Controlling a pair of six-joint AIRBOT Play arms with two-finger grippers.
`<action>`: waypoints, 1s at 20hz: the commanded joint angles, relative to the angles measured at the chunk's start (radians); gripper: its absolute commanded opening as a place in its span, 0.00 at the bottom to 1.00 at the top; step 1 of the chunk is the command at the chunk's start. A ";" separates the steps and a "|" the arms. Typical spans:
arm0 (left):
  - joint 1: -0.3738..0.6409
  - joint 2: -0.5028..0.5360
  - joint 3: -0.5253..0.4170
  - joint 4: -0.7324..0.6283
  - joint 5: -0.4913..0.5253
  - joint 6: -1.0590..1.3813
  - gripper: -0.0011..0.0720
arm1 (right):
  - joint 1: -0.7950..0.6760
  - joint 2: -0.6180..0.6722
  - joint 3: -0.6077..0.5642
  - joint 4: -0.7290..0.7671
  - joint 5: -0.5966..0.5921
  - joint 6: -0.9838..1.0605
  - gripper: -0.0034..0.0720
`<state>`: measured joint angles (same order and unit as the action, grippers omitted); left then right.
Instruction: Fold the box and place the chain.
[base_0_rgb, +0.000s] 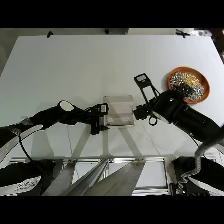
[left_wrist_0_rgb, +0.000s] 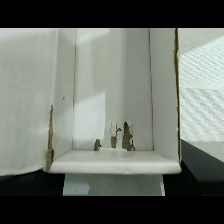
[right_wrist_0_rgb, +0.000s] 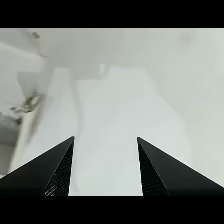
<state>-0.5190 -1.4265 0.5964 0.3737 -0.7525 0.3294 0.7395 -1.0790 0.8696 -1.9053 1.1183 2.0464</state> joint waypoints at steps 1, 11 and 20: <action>0.000 0.001 0.000 0.000 0.000 0.000 0.30 | -0.088 0.068 0.000 -0.118 -0.006 -0.087 0.63; 0.000 0.001 0.000 0.000 -0.001 0.000 0.30 | -0.733 -0.024 0.000 0.068 -0.327 -0.462 0.69; 0.000 0.001 0.000 0.000 0.000 0.000 0.30 | -0.837 -0.352 0.000 0.157 -0.532 -0.553 0.96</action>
<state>-0.5190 -1.4265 0.5964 0.3740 -0.7528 0.3294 -0.0795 -1.3529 0.8696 -1.7817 0.6830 1.5131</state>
